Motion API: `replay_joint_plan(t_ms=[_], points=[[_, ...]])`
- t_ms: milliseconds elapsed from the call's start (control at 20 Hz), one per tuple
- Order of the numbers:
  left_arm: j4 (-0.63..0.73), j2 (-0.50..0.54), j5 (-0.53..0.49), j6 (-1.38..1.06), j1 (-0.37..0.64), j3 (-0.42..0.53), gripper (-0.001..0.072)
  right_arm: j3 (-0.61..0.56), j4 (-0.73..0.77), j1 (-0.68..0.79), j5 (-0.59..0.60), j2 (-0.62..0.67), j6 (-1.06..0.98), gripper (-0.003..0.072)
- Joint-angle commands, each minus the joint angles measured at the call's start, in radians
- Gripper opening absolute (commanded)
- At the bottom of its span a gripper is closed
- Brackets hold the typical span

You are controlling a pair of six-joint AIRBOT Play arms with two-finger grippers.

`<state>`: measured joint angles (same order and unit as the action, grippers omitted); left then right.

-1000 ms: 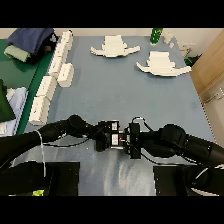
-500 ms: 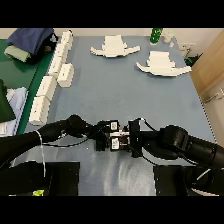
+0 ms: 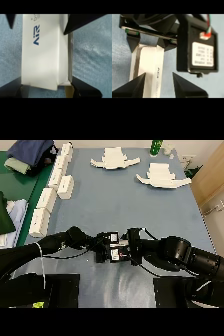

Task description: Fold the box.

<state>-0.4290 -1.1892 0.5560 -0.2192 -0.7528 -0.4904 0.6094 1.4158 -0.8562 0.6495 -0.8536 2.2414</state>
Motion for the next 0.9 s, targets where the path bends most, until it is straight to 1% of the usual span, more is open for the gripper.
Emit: replay_joint_plan(t_ms=[0, 200, 300, 450, 500, 650, 850], points=[[-0.001, 0.000, 0.002, -0.001, -0.002, -0.001, 0.0452, 0.011, -0.021, 0.000, -0.006, 0.000, -0.008, 0.0512], [-0.001, 0.000, 0.002, -0.001, -0.002, -0.001, 0.0452, 0.010, 0.000, 0.000, -0.005, -0.003, -0.008, 0.0502], [-0.001, 0.000, 0.002, -0.001, -0.002, -0.001, 0.0452, 0.009, 0.032, 0.000, 0.001, -0.019, -0.008, 0.0338], [-0.001, 0.000, 0.002, -0.001, -0.002, -0.001, 0.0452, 0.009, 0.092, 0.000, 0.007, -0.059, -0.003, 0.0330], [-0.001, 0.000, 0.002, -0.001, -0.002, -0.001, 0.0452, 0.009, 0.118, 0.000, 0.007, -0.069, 0.013, 0.0280], [-0.001, 0.000, 0.002, -0.001, -0.002, -0.001, 0.0452, 0.009, 0.174, 0.000, 0.011, -0.076, 0.049, 0.0277], [-0.001, 0.000, 0.002, -0.001, -0.002, -0.001, 0.0452, 0.009, 0.178, 0.000, 0.018, -0.076, 0.048, 0.0277]])
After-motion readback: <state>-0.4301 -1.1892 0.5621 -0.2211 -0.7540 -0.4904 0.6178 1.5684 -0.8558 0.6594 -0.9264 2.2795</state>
